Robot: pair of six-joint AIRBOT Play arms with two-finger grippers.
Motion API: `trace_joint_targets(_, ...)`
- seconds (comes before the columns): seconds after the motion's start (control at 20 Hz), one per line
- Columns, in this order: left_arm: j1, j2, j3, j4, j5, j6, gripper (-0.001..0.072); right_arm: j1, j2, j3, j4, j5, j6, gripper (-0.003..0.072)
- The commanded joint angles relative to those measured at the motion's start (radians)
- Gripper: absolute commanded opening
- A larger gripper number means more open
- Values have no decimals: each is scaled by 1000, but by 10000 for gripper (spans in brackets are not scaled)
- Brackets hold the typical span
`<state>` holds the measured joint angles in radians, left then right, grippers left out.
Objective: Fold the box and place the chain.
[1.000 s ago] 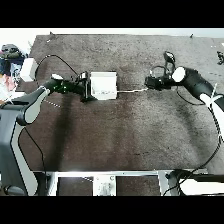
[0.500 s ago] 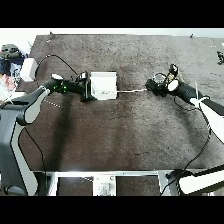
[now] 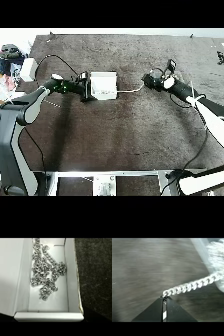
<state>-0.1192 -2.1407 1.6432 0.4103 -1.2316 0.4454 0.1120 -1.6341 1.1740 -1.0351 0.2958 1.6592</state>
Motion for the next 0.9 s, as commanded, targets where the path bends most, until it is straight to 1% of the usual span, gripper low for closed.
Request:
trace_joint_targets(0.0,0,1,0,0,0,0,458,97,135,7,8,73,-66,10)
trace_joint_targets(0.1,0,1,0,0,0,0,458,168,218,8,8,61,-70,10)
trace_joint_targets(0.2,0,1,0,0,0,0,459,231,263,28,8,52,-70,10)
trace_joint_targets(0.3,0,1,0,0,0,0,458,289,267,68,11,47,-70,9)
trace_joint_targets(0.45,0,1,0,0,0,0,459,372,266,108,10,3,-70,10)
trace_joint_targets(0.85,0,1,0,0,0,0,458,467,232,111,52,-37,-67,10)
